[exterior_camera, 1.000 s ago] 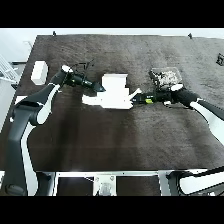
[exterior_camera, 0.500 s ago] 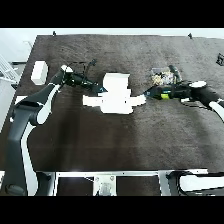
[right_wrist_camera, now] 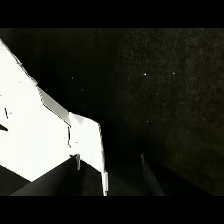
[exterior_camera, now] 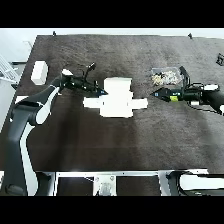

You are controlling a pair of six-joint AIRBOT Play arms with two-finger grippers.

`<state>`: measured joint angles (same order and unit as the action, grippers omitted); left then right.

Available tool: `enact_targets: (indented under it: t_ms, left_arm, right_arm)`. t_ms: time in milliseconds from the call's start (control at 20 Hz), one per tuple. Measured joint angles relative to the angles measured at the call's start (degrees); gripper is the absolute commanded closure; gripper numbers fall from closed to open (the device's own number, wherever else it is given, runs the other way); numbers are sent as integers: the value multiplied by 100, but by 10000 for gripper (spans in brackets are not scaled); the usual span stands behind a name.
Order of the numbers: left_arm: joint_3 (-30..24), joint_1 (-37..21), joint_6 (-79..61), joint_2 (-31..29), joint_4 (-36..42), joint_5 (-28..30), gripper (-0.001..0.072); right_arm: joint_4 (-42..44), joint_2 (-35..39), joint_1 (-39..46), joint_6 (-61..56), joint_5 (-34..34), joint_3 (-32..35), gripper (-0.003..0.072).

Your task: Fold the box and place the chain.

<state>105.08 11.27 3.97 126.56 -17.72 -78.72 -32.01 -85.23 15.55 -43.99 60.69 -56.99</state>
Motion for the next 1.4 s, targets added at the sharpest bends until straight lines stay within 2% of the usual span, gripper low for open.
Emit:
enact_targets:
  t_ms: [350, 600, 1400]
  left_arm:
    - [-807, 0, -1303, -391, 214, 782, 697]
    - [-968, 0, -1768, -459, 398, 1158, 697]
    - [-1005, -7, -2188, -315, 323, 1150, 691]
  right_arm:
    - [35, 4, 15, 181, -140, 284, 230]
    - [144, 4, 13, 356, -212, 404, 230]
    - [293, 4, 11, 520, -282, 442, 230]
